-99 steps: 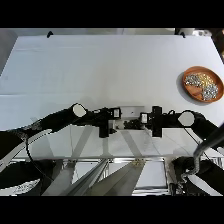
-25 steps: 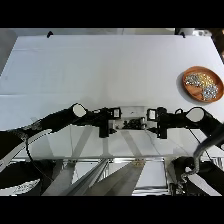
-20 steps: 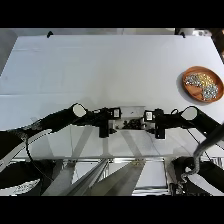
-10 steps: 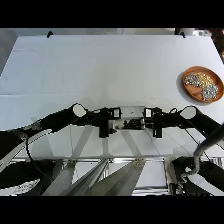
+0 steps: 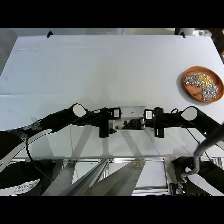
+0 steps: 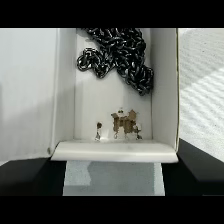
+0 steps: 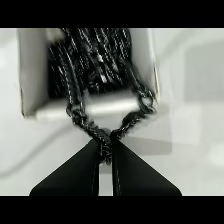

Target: Fold the box and place the chain.

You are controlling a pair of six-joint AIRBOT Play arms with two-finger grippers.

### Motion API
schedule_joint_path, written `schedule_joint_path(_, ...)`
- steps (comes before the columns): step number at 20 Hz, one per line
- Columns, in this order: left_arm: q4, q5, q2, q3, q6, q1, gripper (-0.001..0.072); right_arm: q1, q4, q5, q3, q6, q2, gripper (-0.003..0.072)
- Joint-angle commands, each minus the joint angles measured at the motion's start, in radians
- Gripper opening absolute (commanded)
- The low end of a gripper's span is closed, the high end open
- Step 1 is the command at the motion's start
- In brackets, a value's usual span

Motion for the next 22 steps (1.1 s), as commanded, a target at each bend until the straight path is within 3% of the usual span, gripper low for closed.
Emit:
schedule_joint_path(1,0.000,0.000,0.000,0.000,0.000,0.000,0.0133,0.001,-0.047,-0.035,0.000,0.095,0.106,0.0010)
schedule_joint_path(4,0.000,0.000,0.000,0.000,0.000,0.000,0.0134,0.001,0.032,-0.015,0.000,0.098,0.244,0.0010)
schedule_joint_path(9,0.000,0.000,0.000,0.000,0.000,0.000,0.0133,0.001,0.272,0.145,0.000,0.093,0.402,0.0010)
schedule_joint_path(17,0.000,0.000,0.000,0.000,0.000,0.000,0.0133,0.001,0.492,0.206,0.000,0.093,0.414,0.0010)
schedule_joint_path(22,0.000,0.000,0.000,0.000,0.000,0.000,0.0133,0.001,0.509,0.175,0.000,0.098,0.324,0.0011)
